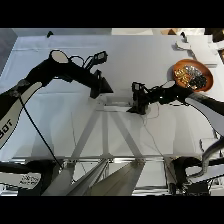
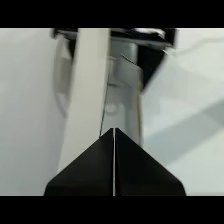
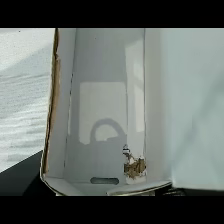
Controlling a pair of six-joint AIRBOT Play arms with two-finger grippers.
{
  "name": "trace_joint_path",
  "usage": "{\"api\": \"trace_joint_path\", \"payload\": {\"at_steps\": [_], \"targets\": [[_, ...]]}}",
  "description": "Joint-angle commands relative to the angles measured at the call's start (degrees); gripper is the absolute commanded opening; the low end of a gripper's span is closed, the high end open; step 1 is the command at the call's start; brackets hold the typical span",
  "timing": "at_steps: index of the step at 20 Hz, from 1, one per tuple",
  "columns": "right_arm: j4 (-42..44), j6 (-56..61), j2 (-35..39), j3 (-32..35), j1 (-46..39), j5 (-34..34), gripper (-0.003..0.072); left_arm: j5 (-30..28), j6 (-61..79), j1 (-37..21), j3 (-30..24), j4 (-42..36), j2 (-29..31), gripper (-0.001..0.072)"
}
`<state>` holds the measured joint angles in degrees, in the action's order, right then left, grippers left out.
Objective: Fold the box and place the chain.
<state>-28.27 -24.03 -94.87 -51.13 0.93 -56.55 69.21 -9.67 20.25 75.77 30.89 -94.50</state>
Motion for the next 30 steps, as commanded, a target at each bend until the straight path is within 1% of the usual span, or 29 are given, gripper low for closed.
{"api": "trace_joint_path", "payload": {"at_steps": [1, 3, 5, 13, 15, 20, 22, 25, 27, 28, 30], "targets": [[0.0, 0.0, 0.0, 0.0, 0.0, 0.0, 0.0530, -11.1, -4.6, 1.0, 0.0, -2.5, -2.1, 0.0005], [0.0, 0.0, 0.0, 0.0, 0.0, 0.0, 0.0530, -13.7, -6.4, 1.0, 0.0, -2.5, -3.6, 0.0005], [0.0, 0.0, 0.0, 0.0, 0.0, 0.0, 0.0530, -14.6, -7.5, 1.0, 0.0, -2.2, -4.9, 0.0005], [0.0, 0.0, 0.0, 0.0, 0.0, 0.0, 0.0530, -12.5, -9.9, 0.4, 0.0, -1.5, -6.3, 0.0006], [0.0, 0.0, 0.0, 0.0, 0.0, 0.0, 0.0530, -10.1, -9.9, -0.5, 0.0, -1.7, -6.2, 0.0006], [0.0, 0.0, 0.0, 0.0, 0.0, 0.0, 0.0530, 0.1, -9.9, -2.2, 0.0, -0.4, -2.7, 0.0006], [0.0, 0.0, 0.0, 0.0, 0.0, 0.0, 0.0530, 3.2, -9.9, -2.5, 0.0, 3.0, -0.2, 0.0006], [0.0, 0.0, 0.0, 0.0, 0.0, 0.0, 0.0530, 9.0, -9.9, -2.5, 0.0, 12.1, 2.9, 0.0006], [0.0, 0.0, 0.0, 0.0, 0.0, 0.0, 0.0530, 13.1, -9.9, -2.5, 0.0, 17.7, 3.5, 0.0005], [0.0, 0.0, 0.0, 0.0, 0.0, 0.0, 0.0530, 13.8, -9.9, -2.4, -0.1, 20.0, 3.5, 0.0005], [0.0, 0.0, 0.0, 0.0, 0.0, 0.0, 0.0530, 10.2, -9.9, -2.4, -1.2, 21.1, 3.3, 0.0005]]}}
